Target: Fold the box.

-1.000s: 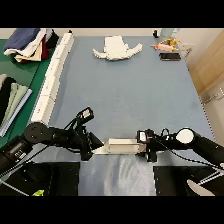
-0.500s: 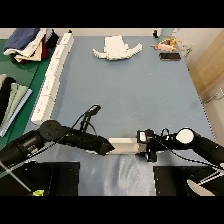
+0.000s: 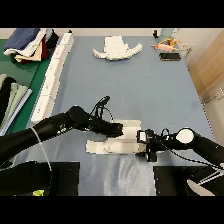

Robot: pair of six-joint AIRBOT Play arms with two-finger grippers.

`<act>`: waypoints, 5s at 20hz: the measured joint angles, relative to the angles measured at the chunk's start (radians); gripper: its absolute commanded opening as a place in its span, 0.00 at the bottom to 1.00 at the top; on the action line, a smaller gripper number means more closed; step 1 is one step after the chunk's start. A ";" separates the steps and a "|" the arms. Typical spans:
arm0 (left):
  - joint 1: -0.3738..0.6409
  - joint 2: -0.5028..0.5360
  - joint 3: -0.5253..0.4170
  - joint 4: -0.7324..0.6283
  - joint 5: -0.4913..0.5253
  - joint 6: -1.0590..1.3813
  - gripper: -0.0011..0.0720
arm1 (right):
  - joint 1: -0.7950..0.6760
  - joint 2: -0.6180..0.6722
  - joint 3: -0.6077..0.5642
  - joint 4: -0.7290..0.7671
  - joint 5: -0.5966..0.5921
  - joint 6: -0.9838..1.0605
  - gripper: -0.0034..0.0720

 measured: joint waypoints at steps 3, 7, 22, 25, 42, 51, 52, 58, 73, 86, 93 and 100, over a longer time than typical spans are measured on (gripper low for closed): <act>0.009 -0.051 0.009 -0.002 0.013 -0.040 0.03 | 0.000 0.000 0.000 0.000 0.000 0.000 0.73; 0.011 -0.098 0.013 -0.005 0.005 -0.067 0.03 | 0.000 0.000 0.000 0.000 0.000 0.001 0.73; 0.045 0.027 0.047 0.062 -0.051 0.016 0.03 | 0.000 0.000 0.000 0.000 0.000 -0.001 0.73; 0.071 0.139 0.050 0.163 -0.122 0.028 0.03 | 0.000 0.000 0.000 0.000 0.000 -0.001 0.73; 0.231 0.354 -0.095 0.412 -0.336 0.785 0.95 | 0.000 0.000 0.000 0.000 0.000 0.000 0.73; 0.131 0.343 -0.269 0.290 -0.200 1.163 0.95 | 0.000 0.000 0.000 0.000 0.000 0.000 0.73; 0.118 0.334 -0.275 0.272 -0.176 1.177 0.95 | 0.000 0.000 0.000 0.000 0.000 0.000 0.73; 0.069 0.262 -0.285 0.166 -0.093 1.244 0.56 | 0.000 0.000 0.000 0.000 0.000 0.000 0.73; 0.005 0.195 -0.283 0.024 0.037 1.373 0.17 | 0.000 0.000 0.000 0.000 0.000 0.000 0.73; -0.027 0.177 -0.283 -0.056 0.062 1.392 0.75 | 0.000 0.000 0.000 -0.001 0.000 0.000 0.73; -0.026 0.178 -0.283 -0.005 0.061 1.268 0.03 | 0.000 0.000 0.000 0.000 0.000 0.000 0.73; -0.026 0.328 -0.283 0.238 0.001 0.673 0.03 | 0.000 0.000 0.000 0.000 0.000 0.000 0.73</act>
